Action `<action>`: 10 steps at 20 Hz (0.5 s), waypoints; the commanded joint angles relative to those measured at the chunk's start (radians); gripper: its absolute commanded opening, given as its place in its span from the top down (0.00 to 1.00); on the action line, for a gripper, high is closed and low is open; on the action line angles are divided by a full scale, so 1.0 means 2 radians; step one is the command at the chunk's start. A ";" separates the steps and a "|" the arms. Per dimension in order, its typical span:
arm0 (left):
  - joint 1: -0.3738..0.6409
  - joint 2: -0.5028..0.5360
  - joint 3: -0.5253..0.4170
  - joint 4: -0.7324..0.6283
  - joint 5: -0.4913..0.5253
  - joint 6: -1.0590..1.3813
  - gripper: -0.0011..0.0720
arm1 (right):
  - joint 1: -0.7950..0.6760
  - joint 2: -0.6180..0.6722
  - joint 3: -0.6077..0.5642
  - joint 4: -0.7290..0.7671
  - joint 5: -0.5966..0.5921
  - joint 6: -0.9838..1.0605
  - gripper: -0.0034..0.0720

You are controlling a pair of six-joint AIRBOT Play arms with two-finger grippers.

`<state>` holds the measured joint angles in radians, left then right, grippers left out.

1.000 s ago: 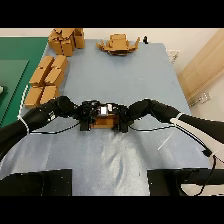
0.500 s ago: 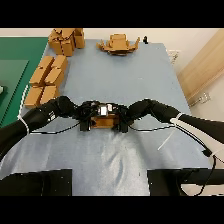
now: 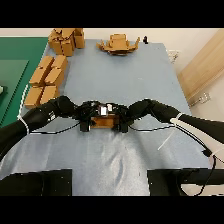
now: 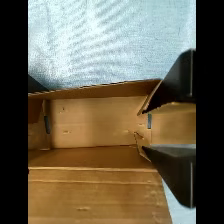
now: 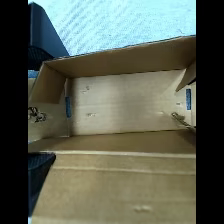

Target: Fold the box.

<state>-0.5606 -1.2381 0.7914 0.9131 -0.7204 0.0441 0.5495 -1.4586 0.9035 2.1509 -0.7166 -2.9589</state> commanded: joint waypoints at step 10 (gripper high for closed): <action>0.097 0.095 0.000 0.086 -0.076 -0.184 0.96 | 0.000 0.000 0.001 0.000 0.000 0.000 0.17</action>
<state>-0.4419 -1.1007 0.7929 1.0420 -0.7906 -0.1722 0.5499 -1.4590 0.9039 2.1509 -0.7166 -2.9589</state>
